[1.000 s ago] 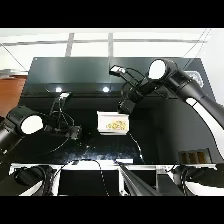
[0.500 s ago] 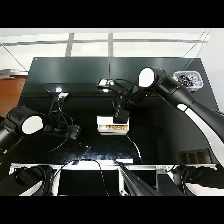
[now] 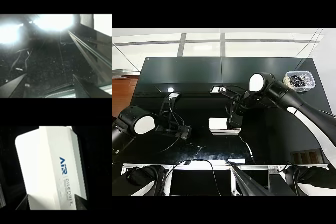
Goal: Fold the box and place the chain.
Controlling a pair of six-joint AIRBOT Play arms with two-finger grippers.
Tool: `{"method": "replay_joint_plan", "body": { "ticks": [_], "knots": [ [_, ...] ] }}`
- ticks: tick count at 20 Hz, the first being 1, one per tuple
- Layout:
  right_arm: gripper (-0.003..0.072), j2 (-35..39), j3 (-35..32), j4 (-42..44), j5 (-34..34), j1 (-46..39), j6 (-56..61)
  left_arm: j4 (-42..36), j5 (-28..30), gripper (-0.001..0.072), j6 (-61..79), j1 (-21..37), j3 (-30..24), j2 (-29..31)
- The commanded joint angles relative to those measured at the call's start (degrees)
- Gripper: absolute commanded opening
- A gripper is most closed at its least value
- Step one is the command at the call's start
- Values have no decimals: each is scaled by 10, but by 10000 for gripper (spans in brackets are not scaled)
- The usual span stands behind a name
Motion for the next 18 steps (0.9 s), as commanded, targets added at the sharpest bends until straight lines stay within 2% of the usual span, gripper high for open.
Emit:
{"method": "replay_joint_plan", "body": {
  "ticks": [1, 2, 5, 7, 12, 14, 15, 16, 17, 18],
  "knots": [
    [660, 0, -2, -2, -6, 0, 0, -4, 12, 699, -2, 0, 0, 0],
    [544, 0, -2, -2, -5, 0, 0, -4, 12, 699, -2, 0, 0, 0],
    [533, 0, -2, -2, -5, 0, 0, -4, 13, 699, -2, 0, 0, 0],
    [360, 0, -2, -2, -5, 2, 0, -3, 18, 699, -2, 0, 0, 0],
    [357, 0, -2, -45, -7, 21, 17, -4, 29, 699, -2, 0, 0, 0],
    [272, 0, -2, -62, -9, 30, 24, -4, 29, 699, -2, 0, 0, 0],
    [279, 0, -2, -57, -13, 31, 24, -4, 29, 699, -2, 0, 0, 0],
    [531, 0, -2, -56, -15, 31, 26, -4, 29, 698, -2, 0, 0, 0],
    [711, 0, -2, -58, -19, 31, 34, -4, 28, 699, -2, 0, 0, 0],
    [712, 0, -2, -59, -19, 31, 37, -4, 28, 699, -2, 0, 0, 0]
  ]
}}
